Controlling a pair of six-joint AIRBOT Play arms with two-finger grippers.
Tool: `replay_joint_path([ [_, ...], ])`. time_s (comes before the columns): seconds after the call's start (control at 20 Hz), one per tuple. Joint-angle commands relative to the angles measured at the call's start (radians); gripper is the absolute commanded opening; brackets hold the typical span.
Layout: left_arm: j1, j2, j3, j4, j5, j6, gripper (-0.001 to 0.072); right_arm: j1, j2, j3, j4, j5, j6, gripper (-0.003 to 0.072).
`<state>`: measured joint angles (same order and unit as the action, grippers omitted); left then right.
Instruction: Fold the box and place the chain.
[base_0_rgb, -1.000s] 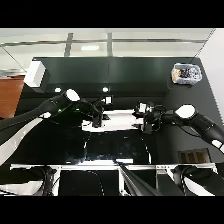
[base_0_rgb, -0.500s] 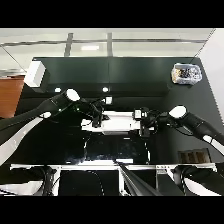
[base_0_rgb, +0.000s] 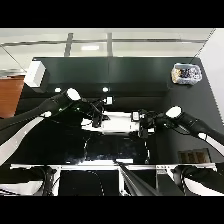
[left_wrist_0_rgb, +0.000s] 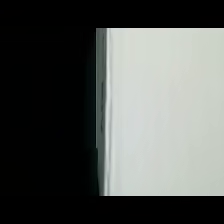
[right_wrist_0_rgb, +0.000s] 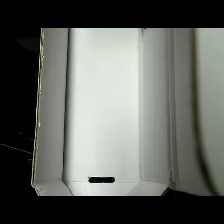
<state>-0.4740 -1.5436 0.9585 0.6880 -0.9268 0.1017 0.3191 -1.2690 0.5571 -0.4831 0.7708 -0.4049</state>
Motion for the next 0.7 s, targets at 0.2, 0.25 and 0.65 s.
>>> replay_joint_path([
  [0.2,0.0,-0.001,0.001,0.006,-0.002,-0.001,0.0033,0.001,-0.006,0.002,-0.018,-0.04,0.042,0.07],
  [0.25,0.0,-0.001,0.001,0.007,-0.002,-0.001,0.0033,0.001,-0.006,0.002,-0.02,-0.039,0.042,0.07],
  [0.65,0.0,-0.001,0.001,0.006,-0.002,-0.001,0.0033,0.001,-0.01,0.006,-0.033,-0.039,0.055,0.07],
])
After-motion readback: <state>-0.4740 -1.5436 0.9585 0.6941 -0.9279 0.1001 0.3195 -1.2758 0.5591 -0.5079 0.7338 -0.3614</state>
